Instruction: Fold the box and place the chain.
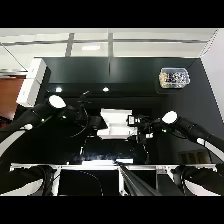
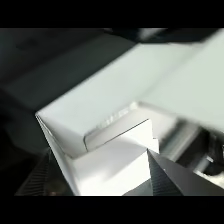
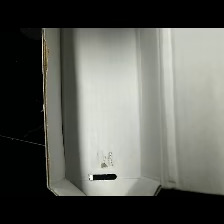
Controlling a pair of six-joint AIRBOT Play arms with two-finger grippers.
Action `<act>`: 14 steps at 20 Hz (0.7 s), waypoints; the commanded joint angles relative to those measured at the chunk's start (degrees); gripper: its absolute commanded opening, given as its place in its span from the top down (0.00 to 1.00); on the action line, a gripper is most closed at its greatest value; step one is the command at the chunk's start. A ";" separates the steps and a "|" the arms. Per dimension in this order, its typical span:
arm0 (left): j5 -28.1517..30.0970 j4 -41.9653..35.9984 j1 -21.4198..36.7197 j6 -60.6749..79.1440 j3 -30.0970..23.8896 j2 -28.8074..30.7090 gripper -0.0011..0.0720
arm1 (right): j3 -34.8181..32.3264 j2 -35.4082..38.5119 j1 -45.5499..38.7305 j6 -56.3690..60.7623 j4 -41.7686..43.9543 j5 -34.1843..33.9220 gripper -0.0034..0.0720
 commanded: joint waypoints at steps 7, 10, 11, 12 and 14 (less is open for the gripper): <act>7.17 25.00 -11.06 -28.59 4.39 -0.28 0.03 | -0.02 -0.02 0.02 0.66 0.17 -0.72 0.32; 4.98 30.69 -12.22 -34.84 7.96 -1.01 0.03 | -0.02 -0.02 0.04 0.74 0.17 -0.81 0.32; 2.75 32.44 -12.52 -37.27 8.98 -1.44 0.03 | -0.02 -0.02 0.02 0.76 0.20 -0.81 0.32; 0.02 34.91 -13.20 -39.54 10.08 -2.05 0.03 | -0.02 -0.02 0.04 0.74 0.20 -0.81 0.32; -4.35 39.32 -15.21 -43.08 11.85 -3.32 0.05 | -0.02 -0.02 0.02 0.74 0.17 -0.81 0.32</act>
